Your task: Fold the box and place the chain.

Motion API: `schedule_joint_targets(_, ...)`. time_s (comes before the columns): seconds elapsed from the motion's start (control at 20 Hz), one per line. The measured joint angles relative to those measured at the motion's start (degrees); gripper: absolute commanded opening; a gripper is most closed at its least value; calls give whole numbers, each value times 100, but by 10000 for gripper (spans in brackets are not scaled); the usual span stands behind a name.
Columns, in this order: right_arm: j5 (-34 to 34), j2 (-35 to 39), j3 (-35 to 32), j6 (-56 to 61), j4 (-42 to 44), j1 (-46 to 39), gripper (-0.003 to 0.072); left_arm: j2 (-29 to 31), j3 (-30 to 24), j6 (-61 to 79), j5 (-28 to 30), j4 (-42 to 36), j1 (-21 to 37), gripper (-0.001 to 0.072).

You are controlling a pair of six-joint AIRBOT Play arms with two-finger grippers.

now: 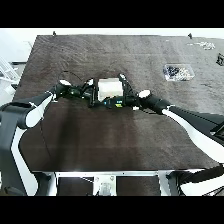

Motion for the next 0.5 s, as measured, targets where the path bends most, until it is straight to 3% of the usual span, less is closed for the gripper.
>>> schedule_joint_targets(0.5,562,-7,409,-111,437,-22,513,0,-2,15,-52,31,-7,542)
